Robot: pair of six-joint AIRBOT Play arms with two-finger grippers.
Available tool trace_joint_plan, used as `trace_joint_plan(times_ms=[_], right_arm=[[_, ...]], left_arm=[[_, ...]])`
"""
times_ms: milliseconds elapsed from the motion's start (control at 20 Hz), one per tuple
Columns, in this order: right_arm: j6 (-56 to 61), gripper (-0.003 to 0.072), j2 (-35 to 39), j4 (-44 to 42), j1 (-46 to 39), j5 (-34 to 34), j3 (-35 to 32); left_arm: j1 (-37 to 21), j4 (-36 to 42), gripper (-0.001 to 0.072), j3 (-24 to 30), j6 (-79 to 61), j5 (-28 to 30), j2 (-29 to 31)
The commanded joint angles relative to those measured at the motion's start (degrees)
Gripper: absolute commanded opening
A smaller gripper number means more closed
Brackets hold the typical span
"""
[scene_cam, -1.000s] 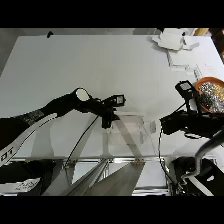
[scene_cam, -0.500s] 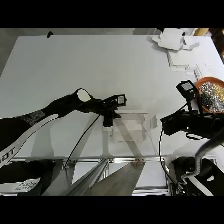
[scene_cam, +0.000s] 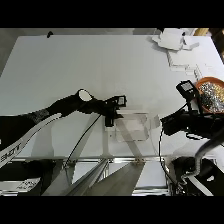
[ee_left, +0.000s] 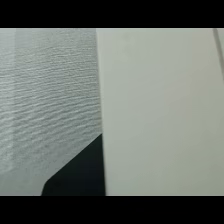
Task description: Fold the box and place the chain.
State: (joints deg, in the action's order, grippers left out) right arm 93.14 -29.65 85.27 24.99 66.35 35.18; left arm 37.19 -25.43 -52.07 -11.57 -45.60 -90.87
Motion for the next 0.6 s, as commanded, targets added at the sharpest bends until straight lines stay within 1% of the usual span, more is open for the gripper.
trace_joint_plan(times_ms=[0,550], right_arm=[[-0.68,0.0317,0.04,0.0,0.04,-0.02,0.02],[-0.66,0.0317,0.04,0.0,0.04,0.0,0.02]], left_arm=[[0.04,-0.61,0.0007,0.0,-0.76,0.2,-0.15],[0.04,-1.2,0.0007,-0.02,-1.29,-0.26,-1.09]])
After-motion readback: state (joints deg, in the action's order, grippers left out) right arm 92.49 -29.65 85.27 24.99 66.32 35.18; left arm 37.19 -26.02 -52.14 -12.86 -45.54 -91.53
